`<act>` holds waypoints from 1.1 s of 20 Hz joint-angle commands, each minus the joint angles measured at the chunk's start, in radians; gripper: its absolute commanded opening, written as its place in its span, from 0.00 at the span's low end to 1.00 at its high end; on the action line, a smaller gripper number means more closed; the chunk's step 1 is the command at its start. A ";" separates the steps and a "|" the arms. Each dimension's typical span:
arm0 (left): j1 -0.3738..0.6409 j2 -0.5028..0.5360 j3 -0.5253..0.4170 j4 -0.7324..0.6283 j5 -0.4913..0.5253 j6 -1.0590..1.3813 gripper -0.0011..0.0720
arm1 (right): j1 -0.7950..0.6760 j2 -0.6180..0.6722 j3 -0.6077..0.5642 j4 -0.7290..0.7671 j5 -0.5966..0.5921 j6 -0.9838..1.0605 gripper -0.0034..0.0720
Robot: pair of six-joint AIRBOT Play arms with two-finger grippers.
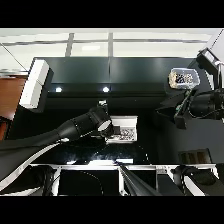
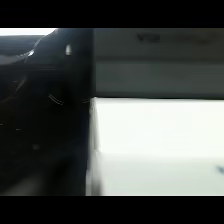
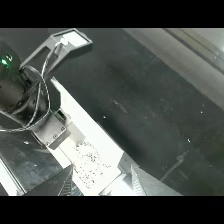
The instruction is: Fold the box and place the chain.
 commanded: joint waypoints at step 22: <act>0.680 0.649 -0.631 -0.800 0.124 2.256 0.98 | -0.007 0.001 0.000 -0.127 0.001 0.061 0.63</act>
